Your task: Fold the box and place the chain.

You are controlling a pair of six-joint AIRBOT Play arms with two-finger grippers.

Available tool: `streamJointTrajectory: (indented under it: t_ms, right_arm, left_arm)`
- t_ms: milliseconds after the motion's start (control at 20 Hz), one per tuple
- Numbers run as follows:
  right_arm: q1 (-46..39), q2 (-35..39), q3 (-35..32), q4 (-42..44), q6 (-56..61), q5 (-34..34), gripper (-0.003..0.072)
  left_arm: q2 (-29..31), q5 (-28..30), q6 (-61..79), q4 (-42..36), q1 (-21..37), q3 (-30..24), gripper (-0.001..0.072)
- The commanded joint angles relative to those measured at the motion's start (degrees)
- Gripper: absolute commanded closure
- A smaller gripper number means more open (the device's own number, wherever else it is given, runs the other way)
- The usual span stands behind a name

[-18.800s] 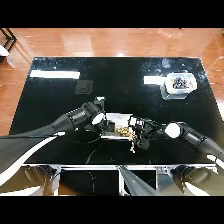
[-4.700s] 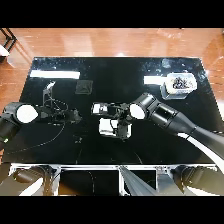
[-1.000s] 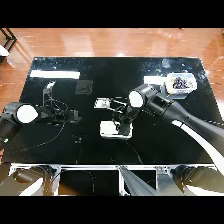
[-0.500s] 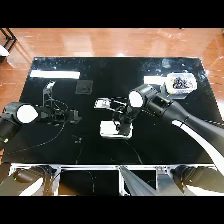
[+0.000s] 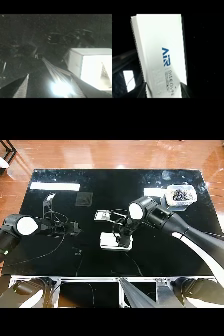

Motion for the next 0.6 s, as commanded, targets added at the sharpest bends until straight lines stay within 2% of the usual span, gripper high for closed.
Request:
streamJointTrajectory:
  t_ms: [0,550]
  right_arm:
    - [0.1,0.0,0.1,0.0,0.0,-0.2,0.0221]
    - [0.1,-0.1,0.1,0.0,0.0,-1.0,0.0221]
  left_arm:
    - [0.0,0.0,0.0,0.0,0.1,0.0,0.0079]
    - [0.0,0.0,0.0,0.0,0.1,0.0,0.008]
